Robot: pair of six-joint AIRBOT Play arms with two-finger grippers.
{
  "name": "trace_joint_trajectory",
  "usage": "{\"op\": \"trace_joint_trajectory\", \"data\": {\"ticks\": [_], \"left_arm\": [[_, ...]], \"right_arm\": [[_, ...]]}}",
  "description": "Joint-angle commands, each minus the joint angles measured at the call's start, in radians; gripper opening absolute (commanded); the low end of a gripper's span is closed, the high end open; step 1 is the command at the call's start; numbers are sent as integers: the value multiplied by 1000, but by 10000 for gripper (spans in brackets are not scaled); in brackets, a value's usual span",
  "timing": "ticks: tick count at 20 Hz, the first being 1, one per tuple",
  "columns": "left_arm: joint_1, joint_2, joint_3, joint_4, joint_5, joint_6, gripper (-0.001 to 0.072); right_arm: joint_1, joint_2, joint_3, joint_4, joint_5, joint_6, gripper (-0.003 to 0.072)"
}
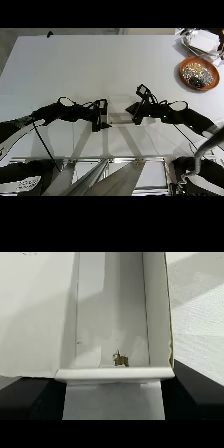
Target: Fold the box and place the chain.
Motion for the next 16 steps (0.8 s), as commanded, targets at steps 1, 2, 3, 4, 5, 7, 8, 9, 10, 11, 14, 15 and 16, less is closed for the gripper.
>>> {"op": "trace_joint_trajectory", "data": {"ticks": [1, 2, 3, 4, 5, 7, 8, 9, 10, 11, 14, 15, 16], "left_arm": [[1, 0, 0, 0, 0, 2, 88], [0, 0, 0, 0, 0, 2, 88], [1, 0, 0, 0, 0, 2, 88], [1, 0, 0, 0, 0, 2, 88], [0, 0, 0, 0, 0, 2, 88], [1, 0, 0, 0, 0, 2, 88], [0, 0, 0, 0, 0, 2, 88], [0, 0, 0, 0, 0, 2, 88], [1, 0, 0, 0, 0, 2, 88], [1, 0, 0, 0, 0, 2, 88], [1, 0, 0, 0, 0, 2, 88], [1, 0, 0, 0, 0, 2, 88], [0, 0, 0, 0, 0, 2, 88]], "right_arm": [[0, 90, 4, 6, 0, 13, 13], [0, 134, 4, -26, 8, 13, 12], [0, 178, 4, -70, 20, 13, 12], [0, 229, 4, -136, 35, 13, 11], [0, 283, 4, -222, 50, 16, 11], [0, 383, 4, -439, 93, 113, 11], [0, 425, 4, -582, 129, 206, 11], [0, 452, 4, -728, 175, 279, 11], [0, 461, 3, -872, 220, 311, 12], [0, 459, 0, -956, 243, 312, 14], [0, 404, -33, -961, 195, 275, 440], [0, 370, -35, -932, 164, 248, 462], [0, 337, -35, -900, 122, 217, 460]]}}
